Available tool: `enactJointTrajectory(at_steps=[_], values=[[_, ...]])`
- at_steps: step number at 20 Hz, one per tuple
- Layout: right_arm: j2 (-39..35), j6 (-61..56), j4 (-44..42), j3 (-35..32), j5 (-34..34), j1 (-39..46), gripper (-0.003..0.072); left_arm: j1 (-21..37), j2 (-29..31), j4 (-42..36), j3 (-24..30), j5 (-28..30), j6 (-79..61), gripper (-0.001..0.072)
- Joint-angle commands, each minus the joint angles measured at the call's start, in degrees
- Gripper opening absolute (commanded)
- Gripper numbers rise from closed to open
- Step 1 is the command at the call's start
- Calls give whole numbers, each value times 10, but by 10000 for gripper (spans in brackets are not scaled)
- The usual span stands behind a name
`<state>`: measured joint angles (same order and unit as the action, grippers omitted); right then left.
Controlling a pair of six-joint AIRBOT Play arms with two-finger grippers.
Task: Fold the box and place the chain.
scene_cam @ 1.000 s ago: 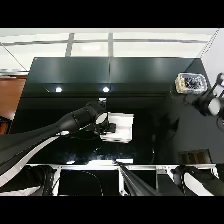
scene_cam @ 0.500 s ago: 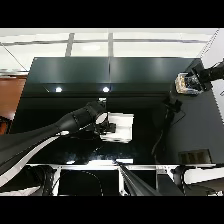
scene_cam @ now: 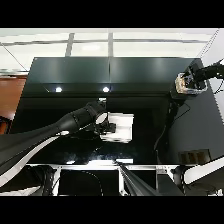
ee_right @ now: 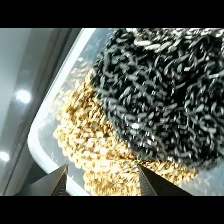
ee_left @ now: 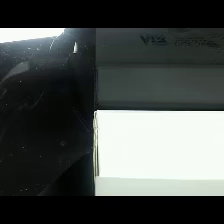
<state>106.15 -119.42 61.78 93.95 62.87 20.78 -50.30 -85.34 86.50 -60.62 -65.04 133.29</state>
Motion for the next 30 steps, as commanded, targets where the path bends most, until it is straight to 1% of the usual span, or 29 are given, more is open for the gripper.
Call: enactJointTrajectory(at_steps=[1,7,10,11,12,14,15,16,21,24,27,30], values=[[18,-3,-2,3,-3,-1,496,0,0,0,-1,0,0,28],[32,28,-3,3,-13,-8,495,0,0,-2,-1,0,0,27],[32,59,-3,3,6,-8,494,0,0,-2,-1,0,0,28],[32,68,-3,3,14,-8,474,0,0,-2,-1,0,0,28],[32,78,-3,3,21,-8,280,0,0,-2,-1,0,0,27],[31,99,-3,3,34,-9,146,0,0,-2,-1,0,0,28],[31,113,-3,4,40,-9,25,0,0,-2,-1,0,0,27],[29,126,-3,4,44,-9,10,0,0,-2,-1,0,0,27],[-13,205,-3,16,47,-8,10,0,0,-2,-1,0,0,28],[-68,262,-3,18,54,-8,9,0,0,-2,-1,0,0,28],[-129,294,-3,18,61,-8,9,0,0,-2,-1,0,0,27],[-205,320,-3,18,44,-8,9,0,0,-2,-1,0,0,28]])
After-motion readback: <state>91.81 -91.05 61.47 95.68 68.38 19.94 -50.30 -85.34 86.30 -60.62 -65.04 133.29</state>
